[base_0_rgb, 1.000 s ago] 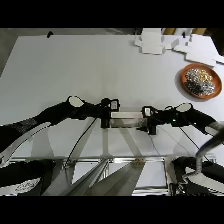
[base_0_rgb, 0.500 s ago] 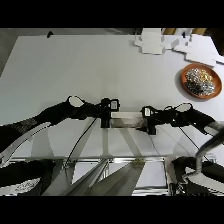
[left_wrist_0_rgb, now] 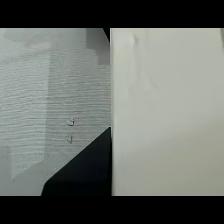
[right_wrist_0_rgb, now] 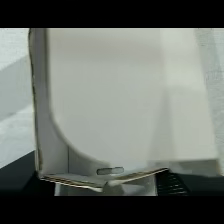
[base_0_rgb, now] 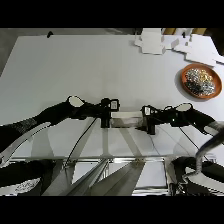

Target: Fold the box and place the chain.

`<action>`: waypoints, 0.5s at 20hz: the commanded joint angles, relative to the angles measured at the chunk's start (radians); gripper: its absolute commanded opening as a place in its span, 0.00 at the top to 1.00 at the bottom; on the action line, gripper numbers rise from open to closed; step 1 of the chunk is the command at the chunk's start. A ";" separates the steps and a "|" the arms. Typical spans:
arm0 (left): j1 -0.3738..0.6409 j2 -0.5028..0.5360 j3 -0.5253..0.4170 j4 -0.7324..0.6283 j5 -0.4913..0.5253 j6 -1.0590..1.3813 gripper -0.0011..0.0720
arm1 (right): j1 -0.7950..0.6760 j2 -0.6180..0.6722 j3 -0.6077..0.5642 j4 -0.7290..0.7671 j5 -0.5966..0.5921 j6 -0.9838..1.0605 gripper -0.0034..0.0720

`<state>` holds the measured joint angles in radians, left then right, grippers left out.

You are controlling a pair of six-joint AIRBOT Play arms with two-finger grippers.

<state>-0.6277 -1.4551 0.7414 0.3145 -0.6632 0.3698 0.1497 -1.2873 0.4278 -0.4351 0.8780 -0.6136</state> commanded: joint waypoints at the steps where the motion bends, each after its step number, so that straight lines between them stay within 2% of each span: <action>1: 0.000 0.000 0.000 0.000 0.001 0.000 0.97 | 0.001 -0.001 0.000 -0.001 0.002 0.002 0.26; 4: 0.000 0.000 0.000 0.000 0.001 0.000 0.97 | 0.001 -0.001 0.000 -0.001 0.008 0.002 0.29; 5: 0.000 0.000 0.000 0.000 0.001 0.000 0.97 | 0.001 -0.001 0.000 -0.001 0.011 0.002 0.37; 6: 0.000 0.000 0.000 0.000 0.000 0.000 0.97 | 0.001 -0.001 0.000 -0.002 0.011 0.002 0.41; 10: 0.000 0.000 0.000 0.000 0.001 0.000 0.97 | 0.001 -0.001 0.000 -0.013 0.003 0.003 0.41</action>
<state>-0.6277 -1.4551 0.7414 0.3145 -0.6632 0.3702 0.1497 -1.2877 0.4278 -0.4381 0.8822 -0.6106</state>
